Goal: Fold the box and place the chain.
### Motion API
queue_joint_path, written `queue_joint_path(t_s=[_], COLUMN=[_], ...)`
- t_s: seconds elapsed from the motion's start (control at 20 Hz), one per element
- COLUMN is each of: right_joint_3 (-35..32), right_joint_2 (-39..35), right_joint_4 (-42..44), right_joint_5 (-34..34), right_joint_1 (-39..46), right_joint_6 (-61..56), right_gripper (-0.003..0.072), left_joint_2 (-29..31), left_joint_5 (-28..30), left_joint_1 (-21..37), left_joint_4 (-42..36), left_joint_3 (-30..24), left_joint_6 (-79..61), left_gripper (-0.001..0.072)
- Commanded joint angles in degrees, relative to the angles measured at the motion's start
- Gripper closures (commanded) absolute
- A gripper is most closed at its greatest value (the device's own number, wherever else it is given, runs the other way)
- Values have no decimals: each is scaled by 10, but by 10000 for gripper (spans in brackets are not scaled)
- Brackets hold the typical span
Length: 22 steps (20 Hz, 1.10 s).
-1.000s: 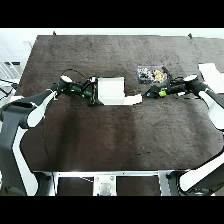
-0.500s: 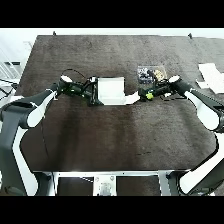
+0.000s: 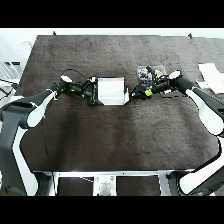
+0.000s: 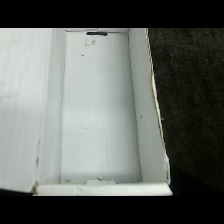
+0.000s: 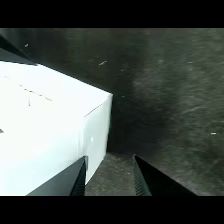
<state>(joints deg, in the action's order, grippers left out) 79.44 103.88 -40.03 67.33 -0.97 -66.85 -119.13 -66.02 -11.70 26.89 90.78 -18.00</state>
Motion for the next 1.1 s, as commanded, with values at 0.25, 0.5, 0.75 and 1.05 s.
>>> queue_joint_path(t_s=[0.25,0.5,0.75,1.05], right_joint_3=[32,34,35,68], right_joint_2=[-3,-3,-3,-3], right_joint_4=[3,0,0,-24], right_joint_5=[7,6,0,-2], right_joint_1=[-19,-37,-55,-76], right_joint_6=[-33,-43,-43,-57], right_gripper=[297,240,240,240], left_joint_2=[0,0,0,0], left_joint_5=[0,0,0,0], left_joint_1=[0,0,0,0], left_joint_4=[0,0,0,0], left_joint_3=[0,0,0,0], left_joint_6=[0,0,0,0], left_gripper=[302,302,302,302])
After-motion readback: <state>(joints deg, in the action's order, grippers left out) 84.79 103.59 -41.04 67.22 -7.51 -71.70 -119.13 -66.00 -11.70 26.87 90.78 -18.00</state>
